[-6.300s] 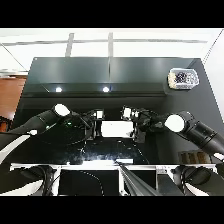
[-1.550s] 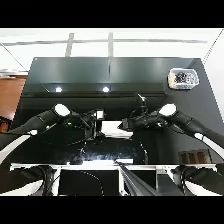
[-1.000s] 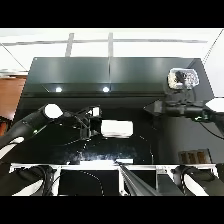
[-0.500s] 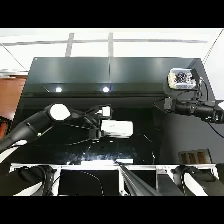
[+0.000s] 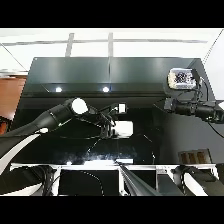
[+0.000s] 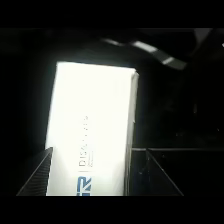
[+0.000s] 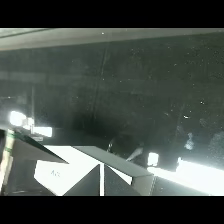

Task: Fold the box and place the chain.

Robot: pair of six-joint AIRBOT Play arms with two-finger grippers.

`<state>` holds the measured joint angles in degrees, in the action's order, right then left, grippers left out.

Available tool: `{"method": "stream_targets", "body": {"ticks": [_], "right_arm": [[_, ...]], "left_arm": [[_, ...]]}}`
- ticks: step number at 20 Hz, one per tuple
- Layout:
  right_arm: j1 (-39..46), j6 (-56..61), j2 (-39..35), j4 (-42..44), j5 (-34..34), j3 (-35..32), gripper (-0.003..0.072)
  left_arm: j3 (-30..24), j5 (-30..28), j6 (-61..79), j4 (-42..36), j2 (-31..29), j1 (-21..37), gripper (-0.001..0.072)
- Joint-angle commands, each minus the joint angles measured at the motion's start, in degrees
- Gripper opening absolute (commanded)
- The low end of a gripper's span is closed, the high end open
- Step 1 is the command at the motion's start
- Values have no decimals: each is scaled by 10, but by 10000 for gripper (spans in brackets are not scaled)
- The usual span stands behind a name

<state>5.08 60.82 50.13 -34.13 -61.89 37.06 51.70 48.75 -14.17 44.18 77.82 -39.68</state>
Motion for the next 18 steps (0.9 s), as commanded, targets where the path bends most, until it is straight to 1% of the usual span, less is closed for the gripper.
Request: {"method": "stream_targets", "body": {"ticks": [1, 6, 11, 18], "right_arm": [[0, 0, 0, 0, 2, 0, 41], [0, 0, 0, -1, 3, 0, 41], [0, 0, 0, -2, 4, 0, 42], [0, 0, 0, -4, 4, 0, 41]], "left_arm": [[7, 23, -18, 38, 18, 0, 699], [12, 14, -18, 37, 19, 1, 699], [43, 14, -19, 38, 14, 2, 700], [45, 15, -39, 35, 15, 2, 700]]}}
